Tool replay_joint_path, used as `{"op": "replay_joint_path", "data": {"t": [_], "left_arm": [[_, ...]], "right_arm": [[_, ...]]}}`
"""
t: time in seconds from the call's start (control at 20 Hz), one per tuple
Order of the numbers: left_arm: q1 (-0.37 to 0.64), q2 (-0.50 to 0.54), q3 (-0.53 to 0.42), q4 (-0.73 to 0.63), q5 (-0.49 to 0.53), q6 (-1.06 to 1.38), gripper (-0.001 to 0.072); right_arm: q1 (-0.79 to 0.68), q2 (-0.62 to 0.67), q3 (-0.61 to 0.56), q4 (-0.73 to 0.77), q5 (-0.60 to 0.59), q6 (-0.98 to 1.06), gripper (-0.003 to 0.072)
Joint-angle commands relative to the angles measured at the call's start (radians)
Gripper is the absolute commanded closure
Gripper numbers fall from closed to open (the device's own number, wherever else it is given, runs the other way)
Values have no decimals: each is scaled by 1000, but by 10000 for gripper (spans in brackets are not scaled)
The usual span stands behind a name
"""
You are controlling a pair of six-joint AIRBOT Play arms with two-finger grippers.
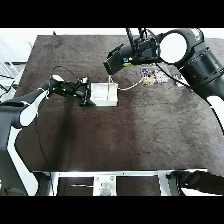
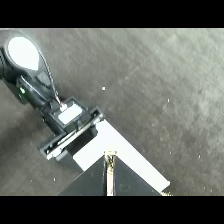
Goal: Fold the box and place the chain.
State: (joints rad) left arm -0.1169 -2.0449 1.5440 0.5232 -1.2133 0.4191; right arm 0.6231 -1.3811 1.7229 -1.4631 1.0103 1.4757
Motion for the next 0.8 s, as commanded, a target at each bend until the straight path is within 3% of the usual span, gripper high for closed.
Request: {"op": "replay_joint_path", "data": {"t": [0.0,0.2,0.5,0.75], "left_arm": [[0,0,0,0,0,0,234],[0,0,0,0,0,0,234],[0,0,0,0,0,0,234],[0,0,0,0,0,0,234]], "right_arm": [[8,-1,-21,2,19,18,677],[24,-31,-68,35,3,17,677],[29,-136,-88,63,-148,16,677],[26,-278,-89,61,-155,16,677]]}}
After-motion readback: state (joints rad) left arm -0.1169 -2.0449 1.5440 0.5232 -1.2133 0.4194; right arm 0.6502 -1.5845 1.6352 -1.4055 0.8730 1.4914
